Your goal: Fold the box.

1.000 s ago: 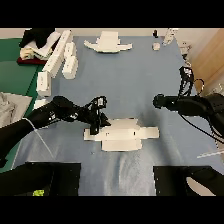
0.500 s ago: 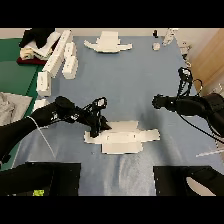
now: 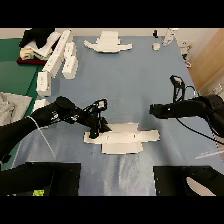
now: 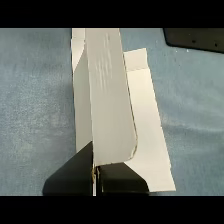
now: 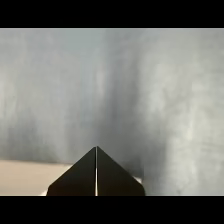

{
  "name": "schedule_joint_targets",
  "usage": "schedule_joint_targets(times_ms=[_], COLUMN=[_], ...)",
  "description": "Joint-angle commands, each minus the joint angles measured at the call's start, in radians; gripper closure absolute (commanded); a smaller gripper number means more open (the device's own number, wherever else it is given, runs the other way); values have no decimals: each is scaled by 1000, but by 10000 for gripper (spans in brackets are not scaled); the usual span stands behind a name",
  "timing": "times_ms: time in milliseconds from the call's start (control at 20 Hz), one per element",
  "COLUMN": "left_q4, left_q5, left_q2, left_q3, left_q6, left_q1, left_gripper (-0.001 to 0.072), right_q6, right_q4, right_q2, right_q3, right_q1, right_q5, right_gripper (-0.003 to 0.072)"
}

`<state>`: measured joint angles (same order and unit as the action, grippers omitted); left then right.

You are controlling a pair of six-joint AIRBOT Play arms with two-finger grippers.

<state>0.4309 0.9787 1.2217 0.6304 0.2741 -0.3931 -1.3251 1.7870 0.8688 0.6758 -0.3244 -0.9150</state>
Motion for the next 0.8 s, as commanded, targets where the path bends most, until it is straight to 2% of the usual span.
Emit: schedule_joint_targets(times_ms=[0,100,200,300,350,400,450,600,750], left_q4=[3,3,3,3,3,3,3,3,3], left_q5=[0,0,0,0,0,0,0,0,0], left_q2=[1,1,1,1,1,1,1,1,1], left_q3=[-1,-1,-1,-1,-1,-1,-1,-1,-1], left_q6=[1,1,1,1,1,1,1,1,1], left_q1=[0,0,0,0,0,0,0,0,0], left_gripper=[696,697,696,696,696,697,696,696,696], right_q6=[-97,-101,-118,-262,-337,-388,-417,-502,-518], right_q4=[54,35,30,34,23,-6,-50,-158,-176], right_q2=[-18,-64,-130,-201,-217,-216,-201,-95,17], right_q3=[-3,-21,-63,-124,-150,-172,-188,-194,-193], right_q1=[-89,-190,-314,-479,-550,-611,-652,-706,-706], right_q5=[-190,-249,-255,-250,-235,-196,-141,7,66], right_gripper=[686,686,686,685,646,307,107,93,93])
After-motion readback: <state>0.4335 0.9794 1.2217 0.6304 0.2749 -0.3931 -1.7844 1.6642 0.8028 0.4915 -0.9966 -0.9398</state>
